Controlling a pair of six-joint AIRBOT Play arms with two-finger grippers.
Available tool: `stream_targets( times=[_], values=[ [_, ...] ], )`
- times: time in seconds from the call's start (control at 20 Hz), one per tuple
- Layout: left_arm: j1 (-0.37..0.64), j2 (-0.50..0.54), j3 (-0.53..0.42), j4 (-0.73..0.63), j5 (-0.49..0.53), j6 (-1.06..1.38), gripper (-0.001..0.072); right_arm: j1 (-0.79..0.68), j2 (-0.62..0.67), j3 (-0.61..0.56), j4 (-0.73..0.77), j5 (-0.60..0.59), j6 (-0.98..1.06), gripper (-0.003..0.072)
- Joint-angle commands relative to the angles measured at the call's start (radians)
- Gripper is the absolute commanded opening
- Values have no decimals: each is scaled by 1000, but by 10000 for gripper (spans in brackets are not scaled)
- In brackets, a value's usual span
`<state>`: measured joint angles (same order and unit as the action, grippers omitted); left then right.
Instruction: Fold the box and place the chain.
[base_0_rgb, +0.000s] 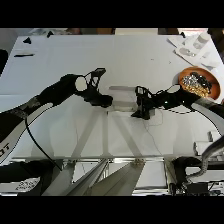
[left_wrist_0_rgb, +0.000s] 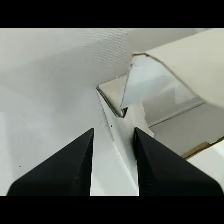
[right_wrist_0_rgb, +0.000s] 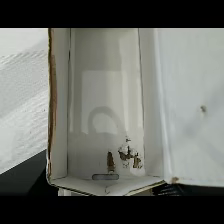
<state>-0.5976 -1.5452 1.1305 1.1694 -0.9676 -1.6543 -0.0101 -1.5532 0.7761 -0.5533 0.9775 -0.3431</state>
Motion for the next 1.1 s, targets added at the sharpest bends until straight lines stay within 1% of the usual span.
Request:
stream_targets(
  times=[0.0,0.15,0.3,0.45,0.65,0.75,1.0,1.05],
  values=[
    [-32,-58,68,16,-61,-37,274,0,0,1,0,-1,2,397],
    [-49,-93,121,34,-62,-91,274,0,0,1,1,0,2,397],
    [-60,-124,159,117,-106,-204,274,0,0,1,0,-1,2,397],
    [-86,-142,161,195,-145,-300,274,0,0,1,0,0,2,397],
    [-97,-161,163,196,-147,-406,268,0,0,1,0,0,2,397],
    [-101,-166,164,202,-152,-420,211,0,0,1,0,0,2,397],
    [-115,-173,164,204,-137,-467,203,0,0,1,0,0,2,397],
    [-116,-173,164,204,-135,-467,149,0,0,1,0,0,2,397]
  ],
)
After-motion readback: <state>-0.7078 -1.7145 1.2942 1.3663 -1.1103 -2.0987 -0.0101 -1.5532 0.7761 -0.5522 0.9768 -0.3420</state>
